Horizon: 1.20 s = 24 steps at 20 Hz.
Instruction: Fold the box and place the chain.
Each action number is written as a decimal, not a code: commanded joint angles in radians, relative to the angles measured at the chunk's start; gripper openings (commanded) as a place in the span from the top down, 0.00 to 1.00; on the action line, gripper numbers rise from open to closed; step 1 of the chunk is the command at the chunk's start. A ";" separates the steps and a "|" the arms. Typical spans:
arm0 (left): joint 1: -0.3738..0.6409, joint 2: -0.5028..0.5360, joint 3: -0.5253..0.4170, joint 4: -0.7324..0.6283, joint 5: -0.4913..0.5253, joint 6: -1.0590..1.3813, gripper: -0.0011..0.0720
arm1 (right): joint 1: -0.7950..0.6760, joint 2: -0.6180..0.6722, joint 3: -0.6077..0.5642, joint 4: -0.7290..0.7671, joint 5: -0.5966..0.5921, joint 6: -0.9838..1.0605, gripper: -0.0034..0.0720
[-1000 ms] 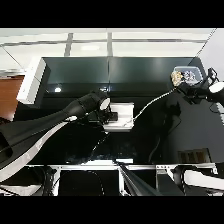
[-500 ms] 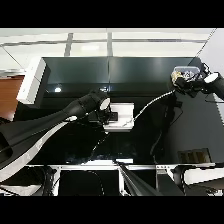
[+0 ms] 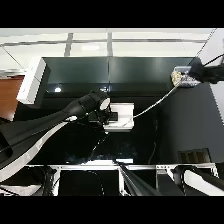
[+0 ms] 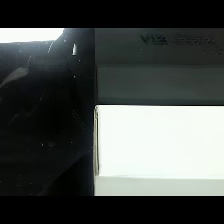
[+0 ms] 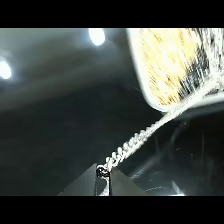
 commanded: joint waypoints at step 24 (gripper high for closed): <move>0.000 0.000 0.000 0.000 -0.004 0.000 0.94 | 0.343 0.303 0.085 0.641 0.298 -0.264 0.92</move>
